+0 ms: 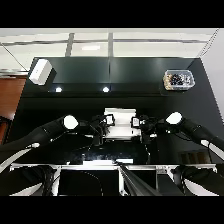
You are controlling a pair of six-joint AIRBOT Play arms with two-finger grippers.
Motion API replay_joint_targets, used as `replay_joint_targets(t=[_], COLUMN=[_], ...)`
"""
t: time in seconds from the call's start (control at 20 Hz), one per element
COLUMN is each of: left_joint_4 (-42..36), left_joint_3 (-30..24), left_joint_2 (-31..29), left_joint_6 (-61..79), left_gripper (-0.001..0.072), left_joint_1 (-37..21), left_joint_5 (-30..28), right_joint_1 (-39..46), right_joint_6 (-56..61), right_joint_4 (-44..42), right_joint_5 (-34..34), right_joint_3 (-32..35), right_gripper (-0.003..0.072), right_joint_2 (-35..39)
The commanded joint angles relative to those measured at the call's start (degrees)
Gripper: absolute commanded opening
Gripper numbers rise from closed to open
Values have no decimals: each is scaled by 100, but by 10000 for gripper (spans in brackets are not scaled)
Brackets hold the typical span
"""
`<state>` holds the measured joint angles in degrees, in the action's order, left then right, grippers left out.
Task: Fold the box and place the chain.
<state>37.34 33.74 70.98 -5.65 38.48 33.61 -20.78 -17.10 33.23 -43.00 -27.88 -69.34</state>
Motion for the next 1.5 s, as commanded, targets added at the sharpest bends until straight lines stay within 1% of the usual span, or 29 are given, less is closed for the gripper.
replay_joint_targets(t=[0.0,0.05,0.15,0.25,0.3,0.35,0.45,0.5,0.55,0.6,0.65,0.75,0.85,0.95,1.05,1.15,1.25,1.45], left_joint_4=[704,1064,1742,2164,2181,2186,2179,2162,2190,2153,1897,634,-291,-787,-1266,-1460,-1445,-1392], left_joint_3=[2,2,2,0,-7,-13,-39,-125,-289,-452,-595,-831,-861,-861,-857,-846,-761,-476], left_joint_2=[-435,-688,-1285,-1832,-2024,-2118,-2085,-2017,-1893,-1698,-1456,-876,-286,179,415,476,476,459], left_joint_6=[-1049,-1609,-2861,-4535,-5241,-5633,-5838,-6301,-7637,-8686,-8703,-7593,-6894,-6634,-6319,-6135,-6028,-5838], left_gripper=[25,25,25,25,25,25,25,23,24,24,25,26,25,24,24,24,24,29], left_joint_1=[-284,-496,-1117,-1982,-2500,-2953,-3738,-3971,-4142,-4256,-4273,-4205,-4022,-3733,-3324,-2922,-2649,-2452], left_joint_5=[28,125,501,957,1294,1674,2542,2726,2800,2889,2999,2999,2909,2695,2551,2273,2186,2203], right_joint_1=[-4,-4,-4,-4,-4,-4,-4,-4,-4,-4,-4,-4,-4,-4,-4,-4,-4,-4], right_joint_6=[0,0,0,0,0,0,0,0,0,0,0,0,0,0,0,2,2,2], right_joint_4=[2,2,2,2,2,2,2,2,2,2,2,2,2,2,2,2,2,2], right_joint_5=[-7,-7,-7,-7,-7,-7,-7,-7,-7,-7,-7,-7,-7,-7,-4,-4,-4,-4], right_joint_3=[-4,-4,-4,-4,-4,-4,-4,-4,-4,-4,-4,-4,-4,-4,-4,-4,-4,-4], right_gripper=[435,435,435,435,435,435,435,436,435,436,435,436,436,435,436,435,435,435], right_joint_2=[2,2,2,2,2,0,0,2,0,0,0,0,2,2,2,2,0,0])
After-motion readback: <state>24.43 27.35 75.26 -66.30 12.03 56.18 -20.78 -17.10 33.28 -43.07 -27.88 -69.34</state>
